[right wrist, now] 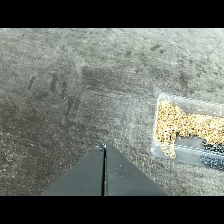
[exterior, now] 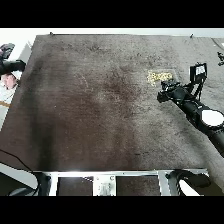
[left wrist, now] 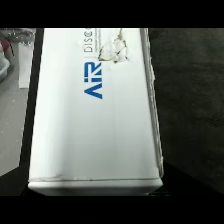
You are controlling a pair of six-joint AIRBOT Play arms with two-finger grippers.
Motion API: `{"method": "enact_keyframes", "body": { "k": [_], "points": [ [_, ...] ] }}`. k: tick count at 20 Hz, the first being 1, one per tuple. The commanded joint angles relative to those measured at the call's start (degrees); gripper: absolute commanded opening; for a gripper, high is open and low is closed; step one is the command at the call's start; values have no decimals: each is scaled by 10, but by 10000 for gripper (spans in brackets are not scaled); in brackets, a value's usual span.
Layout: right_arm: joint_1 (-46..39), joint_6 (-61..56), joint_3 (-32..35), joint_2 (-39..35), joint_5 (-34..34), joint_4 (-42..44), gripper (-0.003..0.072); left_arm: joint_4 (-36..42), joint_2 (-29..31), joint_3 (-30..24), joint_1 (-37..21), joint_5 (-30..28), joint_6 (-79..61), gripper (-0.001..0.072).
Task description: Fold the box and place the chain.
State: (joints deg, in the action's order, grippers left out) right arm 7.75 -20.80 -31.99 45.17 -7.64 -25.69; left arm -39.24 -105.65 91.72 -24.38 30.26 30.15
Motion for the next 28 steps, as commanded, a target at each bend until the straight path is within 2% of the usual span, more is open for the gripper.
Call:
{"method": "enact_keyframes", "body": {
  "k": [1, 8, 14, 16, 17, 23, 24, 28],
  "points": [
    [0, 0, 0, 0, 0, 0, 11, -15, -42, -2, -5, -22, 15, 10],
    [0, 0, 0, 0, 0, 0, 11, -8, -95, -2, -3, -44, 8, 11],
    [0, 0, 0, 0, 0, 0, 12, -9, -99, -2, -3, -39, -52, 17],
    [0, 0, 0, 0, 0, 0, 11, -9, -99, -2, -3, -35, -51, 503],
    [0, 0, 0, 0, 0, 0, 11, -8, -99, -2, -3, -35, -51, 555],
    [0, 0, 0, 0, 0, 0, 11, -5, -81, 5, -3, -15, -45, 562],
    [0, 0, 0, 0, 0, 0, 11, -4, -75, 8, -3, -8, -44, 720],
    [0, 0, 0, 0, 0, 0, 11, -2, -51, 11, -3, -9, -27, 718]
  ]
}}
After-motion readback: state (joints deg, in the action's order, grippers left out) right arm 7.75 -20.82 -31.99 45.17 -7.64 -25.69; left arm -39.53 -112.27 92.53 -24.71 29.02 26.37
